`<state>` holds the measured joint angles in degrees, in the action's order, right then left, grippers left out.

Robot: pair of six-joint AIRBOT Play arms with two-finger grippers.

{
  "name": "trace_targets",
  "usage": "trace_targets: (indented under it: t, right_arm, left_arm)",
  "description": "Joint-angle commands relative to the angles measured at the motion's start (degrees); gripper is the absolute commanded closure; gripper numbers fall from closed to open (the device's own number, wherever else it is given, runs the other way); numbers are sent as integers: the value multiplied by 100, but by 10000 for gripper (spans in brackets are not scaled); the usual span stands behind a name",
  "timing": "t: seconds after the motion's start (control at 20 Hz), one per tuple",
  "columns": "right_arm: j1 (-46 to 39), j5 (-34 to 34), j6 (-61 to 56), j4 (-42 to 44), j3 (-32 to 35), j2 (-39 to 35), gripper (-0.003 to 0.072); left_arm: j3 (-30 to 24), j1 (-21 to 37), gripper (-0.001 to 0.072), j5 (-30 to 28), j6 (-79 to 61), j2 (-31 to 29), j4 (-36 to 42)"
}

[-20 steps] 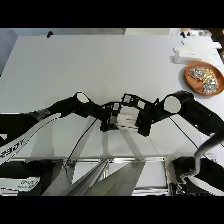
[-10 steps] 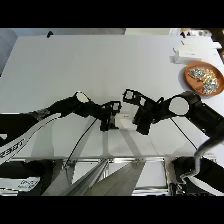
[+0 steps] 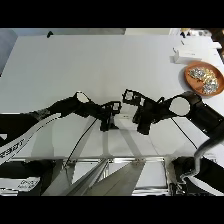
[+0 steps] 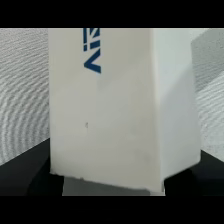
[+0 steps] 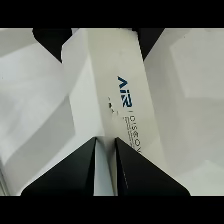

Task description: Fold the box and place the chain.

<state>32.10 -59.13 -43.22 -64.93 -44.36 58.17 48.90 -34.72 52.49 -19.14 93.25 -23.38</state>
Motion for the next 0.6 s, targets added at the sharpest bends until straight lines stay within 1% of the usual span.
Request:
trace_targets:
  t: [0.0, 0.05, 0.15, 0.35, 0.55]
  right_arm:
    - [4, -50, 20, -286, -2, 7, 577]
    - [4, -17, -7, -369, -2, 7, 586]
    - [4, 33, -28, -501, -2, 7, 650]
    - [4, 85, -90, -525, -2, 39, 650]
    - [4, -111, -133, -514, -2, 293, 647]
  left_arm:
    - [0, -2, 537, 4, -4, 2, 0]
    - [0, 0, 537, 4, -4, 0, 0]
    - [0, -2, 537, 4, -4, 0, 2]
    - [0, 0, 537, 2, -4, 2, 0]
    - [0, -2, 537, 2, -4, 2, 0]
